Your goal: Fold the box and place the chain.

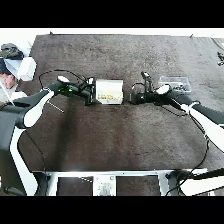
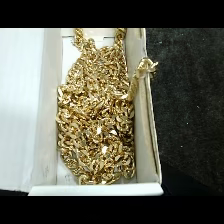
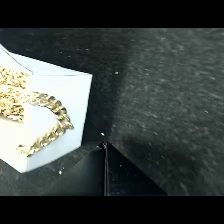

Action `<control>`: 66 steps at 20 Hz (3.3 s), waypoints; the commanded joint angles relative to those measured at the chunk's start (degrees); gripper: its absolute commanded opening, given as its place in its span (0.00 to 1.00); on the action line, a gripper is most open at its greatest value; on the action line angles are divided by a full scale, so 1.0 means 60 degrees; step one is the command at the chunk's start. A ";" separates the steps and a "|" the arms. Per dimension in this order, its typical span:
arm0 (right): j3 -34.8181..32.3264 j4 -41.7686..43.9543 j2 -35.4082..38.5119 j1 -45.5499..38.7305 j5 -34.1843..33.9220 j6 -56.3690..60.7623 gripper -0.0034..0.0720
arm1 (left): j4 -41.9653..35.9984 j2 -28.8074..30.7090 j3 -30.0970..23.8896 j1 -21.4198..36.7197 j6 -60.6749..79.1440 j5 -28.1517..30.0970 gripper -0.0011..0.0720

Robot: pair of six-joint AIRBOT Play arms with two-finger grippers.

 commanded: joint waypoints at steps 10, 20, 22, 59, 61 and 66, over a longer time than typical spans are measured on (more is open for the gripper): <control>0.0018 0.2630 -0.0160 0.0350 -0.0535 -0.1876 0.03 | 0.0004 0.0000 -0.0004 0.0011 0.0004 0.0004 0.49; 0.0018 0.2725 0.1075 0.0470 -0.0160 -0.1876 0.03 | 0.0004 0.0000 -0.0004 0.0011 0.0004 0.0000 0.49; 0.0018 0.2769 0.1067 0.0670 0.0102 -0.1876 0.03 | 0.0004 0.0000 -0.0004 0.0011 0.0004 0.0000 0.49; -0.0342 0.4397 -0.0153 0.3169 -0.3169 -0.3523 0.03 | 0.0004 0.0000 -0.0004 0.0011 0.0004 0.0000 0.49; -0.0229 0.4397 -0.0149 0.3184 -0.3162 -0.3523 0.03 | 0.0004 0.0000 -0.0004 0.0011 0.0004 0.0000 0.49; -0.0182 0.4550 0.0058 0.3206 -0.2739 -0.3526 0.03 | 0.0004 0.0000 -0.0004 0.0011 0.0004 0.0000 0.49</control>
